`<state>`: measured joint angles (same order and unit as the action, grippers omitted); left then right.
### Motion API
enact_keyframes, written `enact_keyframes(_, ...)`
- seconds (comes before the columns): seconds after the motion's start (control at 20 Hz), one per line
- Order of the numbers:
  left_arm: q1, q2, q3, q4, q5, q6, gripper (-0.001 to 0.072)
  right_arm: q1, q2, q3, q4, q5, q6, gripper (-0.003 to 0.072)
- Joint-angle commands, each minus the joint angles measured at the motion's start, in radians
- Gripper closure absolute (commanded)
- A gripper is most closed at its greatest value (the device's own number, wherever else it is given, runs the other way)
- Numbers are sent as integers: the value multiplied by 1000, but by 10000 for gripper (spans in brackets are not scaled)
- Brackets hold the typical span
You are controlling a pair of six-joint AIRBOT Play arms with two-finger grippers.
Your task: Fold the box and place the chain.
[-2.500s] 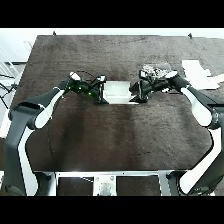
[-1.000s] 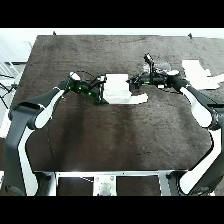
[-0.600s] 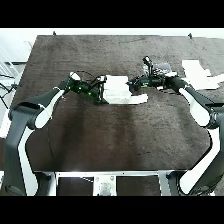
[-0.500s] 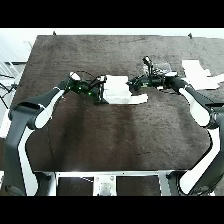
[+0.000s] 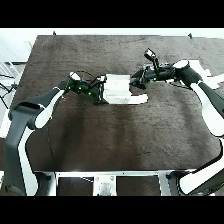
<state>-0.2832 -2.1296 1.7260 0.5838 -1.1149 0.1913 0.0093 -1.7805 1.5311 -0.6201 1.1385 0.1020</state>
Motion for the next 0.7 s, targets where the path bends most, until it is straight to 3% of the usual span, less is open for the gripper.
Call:
enact_keyframes(0.0,0,1,0,-1,0,0,84,0,49,-1,-248,71,-5,117)
enact_keyframes(0.15,0,1,0,-1,0,0,84,1,48,-26,-309,101,-18,117)
enact_keyframes(0.65,0,1,0,-1,-1,0,84,18,12,-94,-259,18,-141,117)
